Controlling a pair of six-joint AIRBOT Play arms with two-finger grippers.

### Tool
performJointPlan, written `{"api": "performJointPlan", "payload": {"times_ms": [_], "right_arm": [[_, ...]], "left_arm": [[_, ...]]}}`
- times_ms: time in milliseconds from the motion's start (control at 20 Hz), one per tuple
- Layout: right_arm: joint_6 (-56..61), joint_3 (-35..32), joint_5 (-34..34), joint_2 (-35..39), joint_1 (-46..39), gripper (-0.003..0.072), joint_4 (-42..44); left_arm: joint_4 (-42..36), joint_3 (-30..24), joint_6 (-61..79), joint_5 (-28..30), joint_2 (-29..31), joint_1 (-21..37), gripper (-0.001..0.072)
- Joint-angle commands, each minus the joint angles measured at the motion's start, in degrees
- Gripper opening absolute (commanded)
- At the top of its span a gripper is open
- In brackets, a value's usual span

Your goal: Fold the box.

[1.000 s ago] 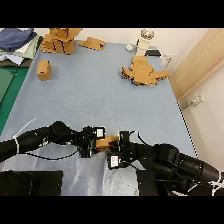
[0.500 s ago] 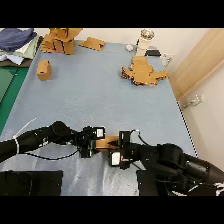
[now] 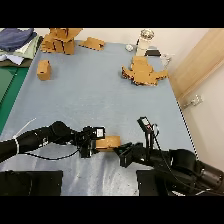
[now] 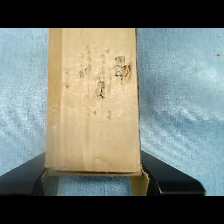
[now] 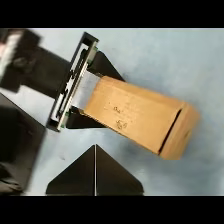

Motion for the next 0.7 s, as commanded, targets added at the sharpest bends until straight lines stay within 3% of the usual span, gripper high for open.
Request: {"api": "performJointPlan", "payload": {"times_ms": [0, 300, 650], "right_arm": [[16.68, -8.68, 23.17, -0.74, 0.66, 0.0002, 8.83], [22.32, -9.03, 36.39, -13.55, 0.72, 0.0002, 7.52], [26.23, -9.03, 36.68, -17.05, 3.61, 0.0003, 4.87]], "left_arm": [[0.0, -0.02, 0.02, 0.02, -0.02, -0.02, 0.0499], [0.0, -0.02, 0.0, 0.02, -0.02, -0.02, 0.0499], [0.0, -0.02, 0.02, 0.02, -0.02, -0.02, 0.0499]]}}
